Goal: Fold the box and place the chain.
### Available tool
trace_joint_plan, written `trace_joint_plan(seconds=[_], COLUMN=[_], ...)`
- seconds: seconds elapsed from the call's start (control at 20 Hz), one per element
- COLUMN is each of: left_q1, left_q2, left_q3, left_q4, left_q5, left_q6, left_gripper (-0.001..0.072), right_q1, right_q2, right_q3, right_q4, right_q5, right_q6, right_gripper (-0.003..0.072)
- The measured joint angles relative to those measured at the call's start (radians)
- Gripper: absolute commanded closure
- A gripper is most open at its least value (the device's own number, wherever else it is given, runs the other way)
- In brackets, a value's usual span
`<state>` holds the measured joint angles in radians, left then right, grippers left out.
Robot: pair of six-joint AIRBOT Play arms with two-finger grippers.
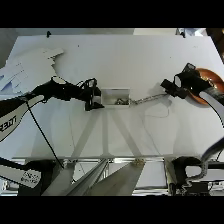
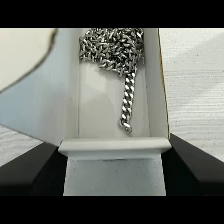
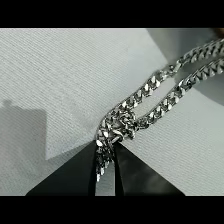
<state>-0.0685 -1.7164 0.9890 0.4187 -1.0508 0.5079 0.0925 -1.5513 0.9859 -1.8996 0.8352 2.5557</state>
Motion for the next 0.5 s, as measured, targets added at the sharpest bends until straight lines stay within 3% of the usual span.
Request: trace_joint_plan(seconds=[0.25, 0.5], left_q1=[0.000, 0.000], left_q2=[0.000, 0.000], left_q3=[0.000, 0.000], left_q4=[0.000, 0.000], left_q5=[0.000, 0.000], left_q6=[0.000, 0.000], left_gripper=[0.0334, 0.0334], right_q1=[-0.001, 0.013], right_q2=[0.041, 0.162], right_q3=[-0.004, -0.001], right_q4=[0.003, -0.001], right_q5=[0.072, 0.026], right_q6=[-0.071, -0.203], right_gripper=[0.0677, 0.0677])
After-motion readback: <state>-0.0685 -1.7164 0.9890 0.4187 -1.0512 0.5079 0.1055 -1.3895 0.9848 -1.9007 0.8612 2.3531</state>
